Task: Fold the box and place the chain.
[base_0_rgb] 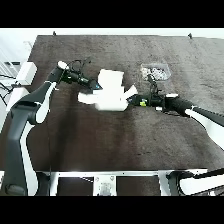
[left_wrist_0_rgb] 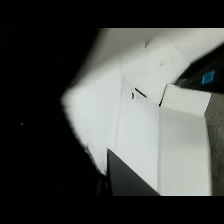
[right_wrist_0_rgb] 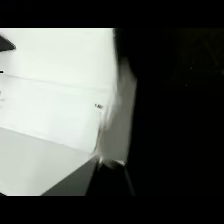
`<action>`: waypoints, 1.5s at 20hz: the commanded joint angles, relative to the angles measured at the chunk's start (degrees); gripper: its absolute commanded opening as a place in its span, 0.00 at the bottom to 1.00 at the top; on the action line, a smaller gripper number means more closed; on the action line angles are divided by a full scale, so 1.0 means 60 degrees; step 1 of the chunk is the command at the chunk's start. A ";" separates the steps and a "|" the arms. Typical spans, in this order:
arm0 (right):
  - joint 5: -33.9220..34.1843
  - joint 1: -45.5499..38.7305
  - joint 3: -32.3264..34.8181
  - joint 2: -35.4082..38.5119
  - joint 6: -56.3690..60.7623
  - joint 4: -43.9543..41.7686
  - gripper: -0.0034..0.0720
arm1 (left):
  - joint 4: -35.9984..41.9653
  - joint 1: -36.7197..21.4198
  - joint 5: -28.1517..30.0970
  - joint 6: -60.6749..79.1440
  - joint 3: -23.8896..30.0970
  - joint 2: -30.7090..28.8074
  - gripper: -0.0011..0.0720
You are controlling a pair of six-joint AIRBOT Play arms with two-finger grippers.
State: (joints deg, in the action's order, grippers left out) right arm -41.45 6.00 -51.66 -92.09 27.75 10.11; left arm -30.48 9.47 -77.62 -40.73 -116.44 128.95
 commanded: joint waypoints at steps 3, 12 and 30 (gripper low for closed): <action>-0.0036 -0.0302 -0.0007 0.0004 0.0007 0.0000 0.46 | 0.0149 -0.0029 -0.0925 0.2663 -0.0007 -0.0011 0.04; -0.3020 -0.3140 -0.0007 0.0368 -0.0215 -0.0018 0.46 | 0.0455 -0.0029 -0.1421 0.5890 0.0412 -0.0433 0.03; -0.4182 -0.3869 0.0011 0.0372 -0.0947 -0.0109 0.45 | 0.2011 -0.0127 0.1486 1.1377 0.4339 -0.1457 0.04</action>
State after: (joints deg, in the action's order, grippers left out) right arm -66.32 -17.19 -51.62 -89.91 22.74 9.47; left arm -18.46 8.73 -69.82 25.17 -90.80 119.87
